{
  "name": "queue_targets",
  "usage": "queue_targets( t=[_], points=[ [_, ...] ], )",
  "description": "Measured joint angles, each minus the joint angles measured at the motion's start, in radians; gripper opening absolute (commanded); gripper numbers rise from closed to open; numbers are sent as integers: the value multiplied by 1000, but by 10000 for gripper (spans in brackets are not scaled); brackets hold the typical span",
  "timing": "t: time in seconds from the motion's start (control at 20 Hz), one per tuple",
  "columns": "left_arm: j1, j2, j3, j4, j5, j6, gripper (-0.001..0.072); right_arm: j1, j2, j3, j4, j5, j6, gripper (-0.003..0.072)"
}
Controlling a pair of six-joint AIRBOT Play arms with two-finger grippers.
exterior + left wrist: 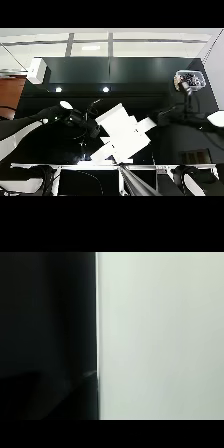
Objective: Fold the box and place the chain.
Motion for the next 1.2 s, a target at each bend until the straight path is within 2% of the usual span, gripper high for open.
queue_targets(
  t=[0.15, 0.35, 0.55, 0.75, 0.95, 1.2],
  points=[
    [-3, 51, 45, 116, 21, -7, 22, -70, 0, 120, -127, 38, 3, 704],
    [-31, 119, 108, 310, 88, -10, 24, -99, -2, 175, -236, 96, -64, 704],
    [-91, 146, 154, 467, 133, 8, 24, -25, -6, 108, -266, 121, -119, 713],
    [-168, 150, 169, 594, 166, 42, 25, 134, -6, 11, -270, 67, -188, 711],
    [-206, 150, 174, 642, 226, 54, 25, 290, -8, -53, -286, 8, -382, 703],
    [-217, 149, 176, 666, 265, 58, 25, 445, -46, -88, -278, -19, -497, 704]
  ],
)
